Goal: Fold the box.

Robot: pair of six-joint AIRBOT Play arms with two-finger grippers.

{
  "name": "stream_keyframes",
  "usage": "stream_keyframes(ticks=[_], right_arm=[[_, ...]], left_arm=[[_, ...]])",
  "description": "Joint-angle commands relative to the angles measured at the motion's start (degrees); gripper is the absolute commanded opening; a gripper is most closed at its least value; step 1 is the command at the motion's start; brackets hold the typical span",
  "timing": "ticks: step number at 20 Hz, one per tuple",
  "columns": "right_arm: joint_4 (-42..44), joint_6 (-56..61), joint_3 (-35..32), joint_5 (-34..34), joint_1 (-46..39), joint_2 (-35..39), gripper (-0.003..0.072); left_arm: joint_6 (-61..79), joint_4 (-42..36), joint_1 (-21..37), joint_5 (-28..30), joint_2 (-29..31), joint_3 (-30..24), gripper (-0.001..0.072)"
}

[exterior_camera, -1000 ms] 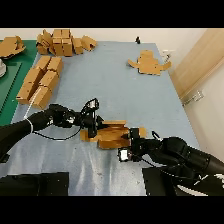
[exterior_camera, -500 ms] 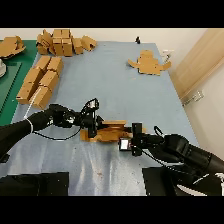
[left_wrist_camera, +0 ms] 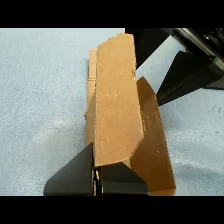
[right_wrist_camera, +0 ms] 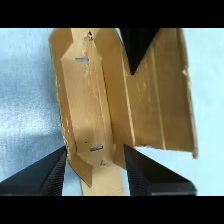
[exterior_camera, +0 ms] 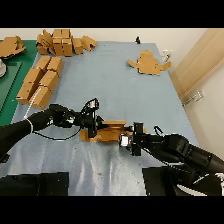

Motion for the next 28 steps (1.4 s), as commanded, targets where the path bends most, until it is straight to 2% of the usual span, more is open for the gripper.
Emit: stream_keyframes(ticks=[1,5,9,12,19,22,28], right_arm=[[-0.2,3.8,0.1,-0.9,0.0,0.0,0.0563],[-0.7,5.7,0.1,-0.6,-0.8,0.0,0.0563],[4.5,7.5,0.1,1.9,-8.4,0.0,0.0563],[13.5,-3.3,0.1,1.9,-9.6,0.0,0.0563],[19.8,-12.2,0.1,3.7,-9.8,-2.9,0.0563],[28.3,-21.9,1.3,3.4,-13.3,-4.4,0.0563],[41.6,-41.4,6.6,-11.4,-23.4,-10.5,0.0563]], left_arm=[[0.0,0.0,0.0,0.0,0.0,0.0,0.0011],[0.0,0.0,0.0,0.0,0.0,0.0,0.0011],[0.0,0.0,0.0,0.0,0.0,0.0,0.0011],[0.0,0.0,0.0,0.0,0.0,0.0,0.0011],[0.0,0.0,0.0,0.0,0.0,0.0,0.0011],[0.0,0.0,0.0,0.0,0.0,0.0,0.0011],[0.0,0.0,0.0,0.0,0.0,0.0,0.0011]])
